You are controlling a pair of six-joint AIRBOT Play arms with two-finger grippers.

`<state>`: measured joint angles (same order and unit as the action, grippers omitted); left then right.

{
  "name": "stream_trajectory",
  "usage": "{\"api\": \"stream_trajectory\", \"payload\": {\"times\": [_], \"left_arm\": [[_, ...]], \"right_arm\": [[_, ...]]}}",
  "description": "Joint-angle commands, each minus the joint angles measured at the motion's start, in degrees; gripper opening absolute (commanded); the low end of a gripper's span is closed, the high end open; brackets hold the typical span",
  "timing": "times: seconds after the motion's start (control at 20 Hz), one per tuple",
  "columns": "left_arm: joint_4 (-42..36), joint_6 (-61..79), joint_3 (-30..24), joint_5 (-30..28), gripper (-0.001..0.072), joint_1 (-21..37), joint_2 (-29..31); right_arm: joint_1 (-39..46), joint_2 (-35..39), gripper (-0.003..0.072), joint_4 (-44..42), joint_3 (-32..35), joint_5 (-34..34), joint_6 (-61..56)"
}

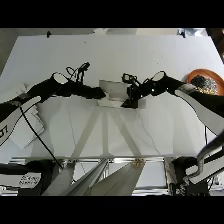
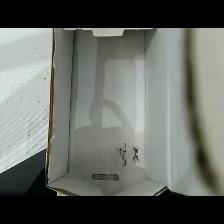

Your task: Fold the box and place the chain.

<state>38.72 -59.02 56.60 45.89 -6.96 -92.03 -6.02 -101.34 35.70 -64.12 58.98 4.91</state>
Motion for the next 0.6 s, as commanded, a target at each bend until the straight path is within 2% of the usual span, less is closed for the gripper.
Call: {"api": "stream_trajectory", "payload": {"times": [0.0,0.2,0.3,0.4,0.55], "left_arm": [[8.7,-7.4,0.1,-3.8,0.0491,-1.2,1.4],[21.5,-18.4,0.4,-3.2,0.049,-3.5,1.7],[23.2,-20.1,0.5,-3.3,0.0483,-4.7,2.1],[23.8,-21.4,0.7,-3.0,0.0392,-6.1,2.2],[26.4,-26.3,1.3,-2.1,0.0392,-8.2,2.2]], "right_arm": [[0.0,0.0,0.05,0.1,0.0,0.0,0.1],[0.0,0.0,0.05,0.1,0.0,0.0,0.1],[0.0,0.0,0.05,0.1,0.0,0.0,0.1],[0.0,0.0,0.05,0.1,0.0,0.0,0.1],[0.0,0.0,0.05,0.1,0.0,0.2,0.1]]}}
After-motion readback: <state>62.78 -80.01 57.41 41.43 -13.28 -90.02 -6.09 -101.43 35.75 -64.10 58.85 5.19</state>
